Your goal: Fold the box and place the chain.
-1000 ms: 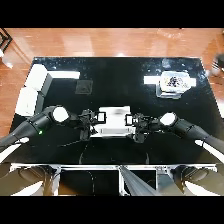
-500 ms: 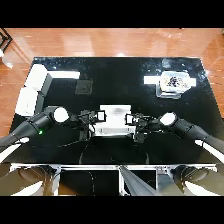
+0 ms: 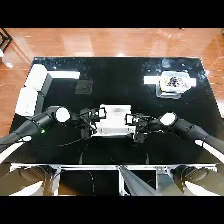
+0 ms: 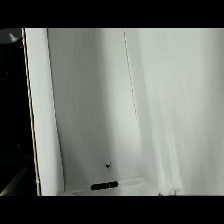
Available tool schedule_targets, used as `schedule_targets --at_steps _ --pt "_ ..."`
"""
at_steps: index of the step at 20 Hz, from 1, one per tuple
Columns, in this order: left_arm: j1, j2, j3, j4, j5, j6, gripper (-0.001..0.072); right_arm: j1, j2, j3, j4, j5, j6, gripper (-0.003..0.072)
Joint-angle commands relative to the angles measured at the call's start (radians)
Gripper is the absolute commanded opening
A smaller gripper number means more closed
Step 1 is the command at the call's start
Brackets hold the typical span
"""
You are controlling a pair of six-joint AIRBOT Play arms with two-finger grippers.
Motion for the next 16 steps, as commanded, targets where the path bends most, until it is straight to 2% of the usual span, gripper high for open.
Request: schedule_targets --at_steps 1,7,16 --pt "-0.006 -0.004 0.000 0.014 0.026 -0.001 0.0634 0.001 0.000 0.000 0.000 0.002 -0.001 0.0395" --pt "-0.035 -0.003 0.000 0.168 0.031 -0.001 0.0624 0.001 0.000 0.000 0.000 0.002 -0.001 0.0394" --pt "-0.037 -0.003 0.000 0.127 0.051 -0.001 0.0622 0.001 0.000 0.000 0.000 0.002 -0.001 0.0395"
